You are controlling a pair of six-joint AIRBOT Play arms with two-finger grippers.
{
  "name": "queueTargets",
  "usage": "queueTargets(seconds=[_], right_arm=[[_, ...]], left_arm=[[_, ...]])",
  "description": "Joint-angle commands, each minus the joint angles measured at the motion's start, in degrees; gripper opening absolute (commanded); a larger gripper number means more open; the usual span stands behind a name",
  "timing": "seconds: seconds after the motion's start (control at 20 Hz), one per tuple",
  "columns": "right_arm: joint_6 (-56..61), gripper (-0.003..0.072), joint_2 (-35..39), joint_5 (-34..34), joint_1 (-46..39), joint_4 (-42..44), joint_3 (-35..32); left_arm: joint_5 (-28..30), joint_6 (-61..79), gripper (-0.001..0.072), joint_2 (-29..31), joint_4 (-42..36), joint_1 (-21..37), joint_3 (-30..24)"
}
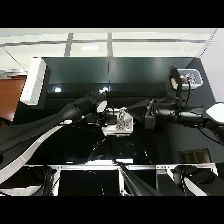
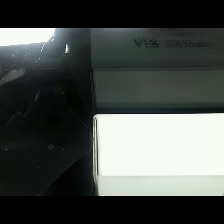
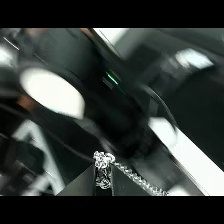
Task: Fold the box and place the chain.
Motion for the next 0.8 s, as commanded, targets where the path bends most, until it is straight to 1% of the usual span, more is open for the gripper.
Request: queueTargets(seconds=[0.0, 0.05, 0.4, 0.65, 0.75], right_arm=[[0.46, 0.0021, 0.31, 1.11, 0.31, 5.35, 2.47], [0.44, 0.0021, 0.22, 0.76, 0.31, 4.70, 2.45], [6.40, 0.0022, -4.17, -0.44, 0.31, -10.12, 2.12], [7.13, 0.0022, -4.87, -2.16, 0.31, -13.22, 2.12], [9.18, 0.0025, -5.27, -2.32, 0.31, -15.43, 1.38]], left_arm=[[0.02, 0.00, 0.0031, 0.00, 0.00, 0.00, 0.04], [0.02, 0.00, 0.0031, 0.00, 0.00, 0.00, 0.04], [0.02, 0.00, 0.0031, 0.00, 0.00, 0.00, 0.04], [0.00, 0.00, 0.0031, 0.00, 0.00, 0.00, 0.04], [0.04, 0.00, 0.0031, 0.00, 0.00, 0.00, 0.04]])
